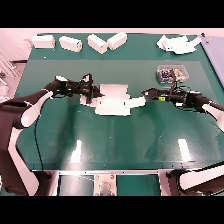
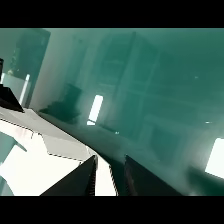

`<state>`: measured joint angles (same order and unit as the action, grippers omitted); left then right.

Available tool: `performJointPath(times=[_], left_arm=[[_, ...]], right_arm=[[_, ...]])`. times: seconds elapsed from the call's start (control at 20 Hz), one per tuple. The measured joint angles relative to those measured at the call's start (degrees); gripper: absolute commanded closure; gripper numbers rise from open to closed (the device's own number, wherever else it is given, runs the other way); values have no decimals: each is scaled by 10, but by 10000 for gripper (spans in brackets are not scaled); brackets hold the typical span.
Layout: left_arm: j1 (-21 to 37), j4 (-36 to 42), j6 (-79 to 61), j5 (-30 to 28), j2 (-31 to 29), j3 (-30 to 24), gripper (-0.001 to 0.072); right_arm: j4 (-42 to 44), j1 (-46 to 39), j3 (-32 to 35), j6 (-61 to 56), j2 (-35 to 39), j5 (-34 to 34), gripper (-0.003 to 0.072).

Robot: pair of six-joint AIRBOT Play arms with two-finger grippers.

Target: Fold the box and place the chain.

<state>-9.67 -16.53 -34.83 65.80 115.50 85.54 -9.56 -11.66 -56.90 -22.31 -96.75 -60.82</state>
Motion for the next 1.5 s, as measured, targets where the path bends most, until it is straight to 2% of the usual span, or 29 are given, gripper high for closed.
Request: performJointPath(times=[0.55,0.7,0.85,1.1,1.3,1.4,1.45,1.5], left_arm=[[0,-9,2,-7,0,0,690],[0,-10,2,-8,0,0,690],[0,-10,2,-8,0,0,690],[0,-10,3,-8,0,0,690],[0,-10,3,-8,0,0,690],[0,-10,3,-8,0,0,690],[0,-10,3,-8,0,0,690],[0,-10,3,-8,0,0,690]], right_arm=[[9,-8,-7,5,2,-7,443],[18,-9,-5,24,13,-30,446],[24,3,24,63,61,-31,446],[17,47,102,188,176,9,444],[-57,122,128,279,221,38,436],[-123,171,137,290,229,80,230],[-152,192,142,290,231,105,158],[-178,213,147,290,233,132,115]])
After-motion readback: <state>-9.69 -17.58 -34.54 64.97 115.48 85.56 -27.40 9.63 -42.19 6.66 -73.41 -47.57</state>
